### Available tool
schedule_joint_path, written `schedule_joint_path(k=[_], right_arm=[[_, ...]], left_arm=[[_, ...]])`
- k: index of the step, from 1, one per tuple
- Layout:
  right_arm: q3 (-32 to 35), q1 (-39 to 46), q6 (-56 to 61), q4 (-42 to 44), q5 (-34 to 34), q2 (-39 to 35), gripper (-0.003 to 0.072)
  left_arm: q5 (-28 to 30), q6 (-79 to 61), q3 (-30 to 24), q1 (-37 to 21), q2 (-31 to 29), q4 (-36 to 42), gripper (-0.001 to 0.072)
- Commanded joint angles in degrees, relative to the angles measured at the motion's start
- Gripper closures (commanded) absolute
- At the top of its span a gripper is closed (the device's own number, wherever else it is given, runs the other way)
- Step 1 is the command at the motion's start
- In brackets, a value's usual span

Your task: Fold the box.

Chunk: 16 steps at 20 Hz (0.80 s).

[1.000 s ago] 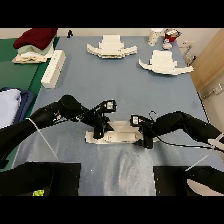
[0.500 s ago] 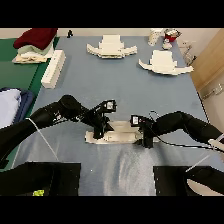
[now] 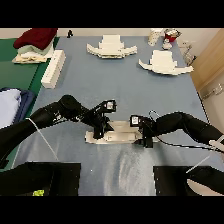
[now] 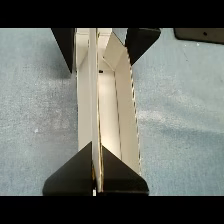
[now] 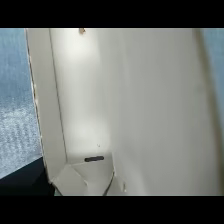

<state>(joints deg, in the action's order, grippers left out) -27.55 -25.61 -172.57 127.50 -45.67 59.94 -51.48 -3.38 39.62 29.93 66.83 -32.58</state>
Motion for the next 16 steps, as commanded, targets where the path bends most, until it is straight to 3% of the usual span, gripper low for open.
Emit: schedule_joint_path(k=[1,16], right_arm=[[0.0,-1.3,0.0,-0.2,1.1,1.5,0.0016],[1.6,-1.1,3.1,-2.5,1.8,-1.3,0.0017]], left_arm=[[0.0,0.0,0.0,0.0,0.0,0.0,0.0694],[0.0,0.0,0.0,0.0,0.0,0.0,0.0694]])
